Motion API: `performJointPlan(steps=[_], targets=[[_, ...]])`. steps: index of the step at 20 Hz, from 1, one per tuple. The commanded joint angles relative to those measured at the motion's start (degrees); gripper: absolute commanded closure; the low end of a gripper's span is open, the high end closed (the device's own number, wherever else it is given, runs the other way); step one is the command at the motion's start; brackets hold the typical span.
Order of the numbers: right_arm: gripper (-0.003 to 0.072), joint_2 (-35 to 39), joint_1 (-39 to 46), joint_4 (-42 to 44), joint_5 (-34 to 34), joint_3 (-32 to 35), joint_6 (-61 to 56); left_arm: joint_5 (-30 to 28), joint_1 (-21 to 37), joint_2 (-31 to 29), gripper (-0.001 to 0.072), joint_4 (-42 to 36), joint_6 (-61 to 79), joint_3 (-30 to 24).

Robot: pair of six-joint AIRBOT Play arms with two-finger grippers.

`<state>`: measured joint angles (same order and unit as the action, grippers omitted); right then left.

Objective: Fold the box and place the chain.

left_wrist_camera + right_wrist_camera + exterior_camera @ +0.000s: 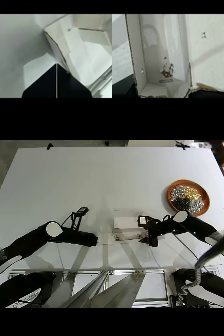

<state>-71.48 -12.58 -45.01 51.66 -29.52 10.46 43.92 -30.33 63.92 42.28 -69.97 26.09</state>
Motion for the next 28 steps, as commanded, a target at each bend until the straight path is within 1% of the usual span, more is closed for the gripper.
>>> performJointPlan(steps=[1, 5, 6, 7, 8, 11, 12, 13, 14, 16, 17, 18, 20, 23, 25, 28], targets=[[0.0229, 0.04, 0.02, -0.15, 0.17, 0.02, 0.15, -2.64, -1.49, -0.96, 0.0705, -2.69, 3.19, 0.0], [0.0229, 0.04, 0.04, -0.2, 0.15, 0.02, 0.13, -5.6, -1.97, -3.37, 0.0695, -4.52, 3.63, 0.0], [0.0229, 0.04, 0.02, -0.17, 0.13, 0.02, 0.13, -6.56, -2.49, -3.3, 0.0665, -4.74, 3.89, 0.0], [0.0229, 0.04, 0.02, -0.13, 0.22, 0.02, 0.13, -7.61, -3.08, -3.23, 0.0596, -4.98, 4.24, 0.0], [0.0229, 0.04, 0.02, -0.2, 0.13, 0.02, 0.13, -8.59, -3.63, -3.15, 0.0548, -5.18, 4.26, 0.0], [0.0229, 0.04, 0.02, -0.17, 0.15, 0.02, 0.13, -11.04, -4.94, -2.6, 0.0548, -5.49, 4.39, 0.0], [0.0229, 0.04, 0.02, -0.15, 0.17, 0.02, 0.13, -11.72, -5.27, -2.58, 0.0533, -5.49, 4.37, 0.0], [0.0229, 0.04, 0.02, -0.17, 0.17, 0.02, 0.13, -12.52, -5.66, -2.58, 0.0455, -5.6, 4.37, 0.0], [0.0229, 0.04, 0.02, -0.15, 0.15, 0.02, 0.13, -13.18, -5.99, -2.58, 0.0435, -5.6, 4.35, 0.0], [0.0229, 0.04, 0.02, -0.17, 0.15, 0.02, 0.13, -13.88, -6.21, -2.56, 0.0443, -5.27, 4.33, 0.0], [0.0229, 0.04, 0.02, -0.17, 0.15, 0.02, 0.13, -13.79, -6.19, -2.56, 0.05, -4.35, 3.82, 0.0], [0.0229, 0.04, 0.02, -0.17, 0.15, 0.02, 0.13, -13.51, -5.9, -2.56, 0.0703, -3.13, 3.13, 0.0], [0.0229, 0.04, 0.02, -0.17, 0.15, 0.02, 0.13, -11.45, -4.83, -2.56, 0.0707, -0.98, 0.15, 0.0], [0.0229, 0.04, 0.02, -0.17, 0.15, 0.02, 0.13, -5.81, -3.13, -2.56, 0.0707, 3.89, -5.18, 0.0], [0.0229, 0.04, 0.02, -0.17, 0.15, 0.02, 0.13, -5.46, -2.89, -2.32, 0.0707, 4.96, -7.54, 0.0], [0.0229, 0.04, 0.02, -0.17, 0.15, 0.02, 0.13, -5.55, -2.99, 0.48, 0.0707, 4.94, -9.07, 0.0]])
